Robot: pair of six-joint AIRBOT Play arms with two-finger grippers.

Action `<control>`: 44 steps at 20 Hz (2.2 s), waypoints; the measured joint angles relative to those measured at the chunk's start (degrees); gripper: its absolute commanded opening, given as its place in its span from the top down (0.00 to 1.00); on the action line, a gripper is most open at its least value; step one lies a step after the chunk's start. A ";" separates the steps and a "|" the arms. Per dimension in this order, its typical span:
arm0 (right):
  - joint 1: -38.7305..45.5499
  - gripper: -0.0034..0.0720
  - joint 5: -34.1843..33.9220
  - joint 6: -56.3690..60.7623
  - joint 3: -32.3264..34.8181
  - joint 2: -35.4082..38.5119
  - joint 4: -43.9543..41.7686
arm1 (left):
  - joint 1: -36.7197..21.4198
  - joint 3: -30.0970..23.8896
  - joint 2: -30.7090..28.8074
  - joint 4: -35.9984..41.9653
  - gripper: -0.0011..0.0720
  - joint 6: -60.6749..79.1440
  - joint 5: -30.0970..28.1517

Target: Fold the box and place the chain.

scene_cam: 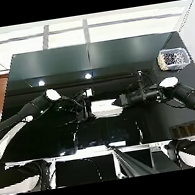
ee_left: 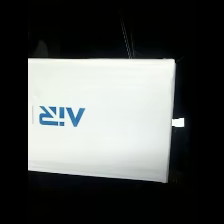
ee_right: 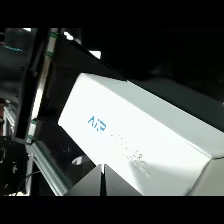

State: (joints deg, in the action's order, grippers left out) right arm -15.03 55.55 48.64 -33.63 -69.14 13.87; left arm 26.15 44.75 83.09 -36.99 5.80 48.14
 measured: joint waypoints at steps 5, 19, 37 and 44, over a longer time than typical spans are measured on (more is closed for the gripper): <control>-2.21 0.93 -3.56 0.04 -0.02 -2.08 1.16 | 0.00 0.00 0.00 0.00 0.45 0.04 -0.07; 1.27 0.93 -0.44 -0.07 -4.70 0.44 6.08 | 0.00 0.00 0.00 0.02 0.45 -0.09 -0.02; 23.32 0.93 8.70 3.04 -10.34 6.91 17.16 | -0.11 -0.02 -0.57 -0.33 0.01 -0.20 -0.35; 23.45 0.93 8.63 3.06 -10.34 6.95 17.31 | -3.04 -0.02 -7.52 -7.85 0.01 -8.31 2.47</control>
State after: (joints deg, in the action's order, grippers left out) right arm 8.43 64.18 51.70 -43.97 -62.19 31.18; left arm 23.11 44.73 75.57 -44.84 -2.50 50.61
